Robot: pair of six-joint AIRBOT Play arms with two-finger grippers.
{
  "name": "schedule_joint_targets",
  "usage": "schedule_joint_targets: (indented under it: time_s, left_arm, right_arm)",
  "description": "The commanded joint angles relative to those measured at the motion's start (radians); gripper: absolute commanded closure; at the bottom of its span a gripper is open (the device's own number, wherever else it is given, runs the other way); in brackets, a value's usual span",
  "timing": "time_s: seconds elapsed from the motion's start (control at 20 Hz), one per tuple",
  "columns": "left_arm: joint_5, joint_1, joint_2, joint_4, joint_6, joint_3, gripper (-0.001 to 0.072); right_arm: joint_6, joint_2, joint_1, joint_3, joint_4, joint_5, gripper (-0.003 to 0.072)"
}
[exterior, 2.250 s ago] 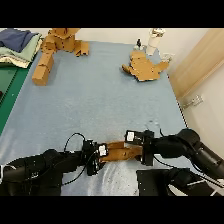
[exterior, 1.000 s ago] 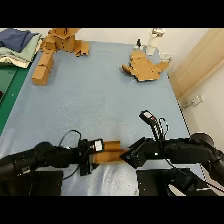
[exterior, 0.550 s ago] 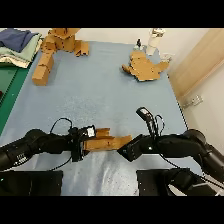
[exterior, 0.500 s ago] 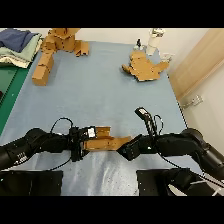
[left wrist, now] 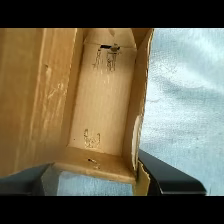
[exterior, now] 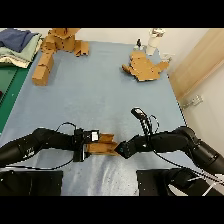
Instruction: Fold the box.
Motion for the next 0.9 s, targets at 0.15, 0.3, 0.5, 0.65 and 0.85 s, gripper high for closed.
schedule_joint_targets:
  time_s: [0.15,0.3,0.5,0.65,0.85]
  left_arm:
    - [-0.003,0.001,-0.037,-0.033,0.029,0.002,0.0236]
    - [-0.003,0.001,-0.037,-0.032,0.029,0.002,0.0236]
    - [-0.003,0.001,-0.037,-0.031,0.029,0.002,0.0236]
    - [-0.001,0.001,-0.037,-0.031,0.029,0.002,0.0236]
    - [0.0,0.001,-0.036,-0.032,0.029,0.003,0.0236]
  right_arm:
    - [0.005,-0.004,0.0,0.001,0.008,0.004,-0.001]
    - [0.005,-0.004,0.0,0.001,0.008,0.004,-0.001]
    - [0.005,-0.004,0.0,0.001,0.008,0.004,-0.001]
    - [0.016,-0.004,0.0,0.001,0.008,0.004,-0.0011]
    - [0.029,-0.004,0.0,0.001,0.008,0.004,-0.0011]
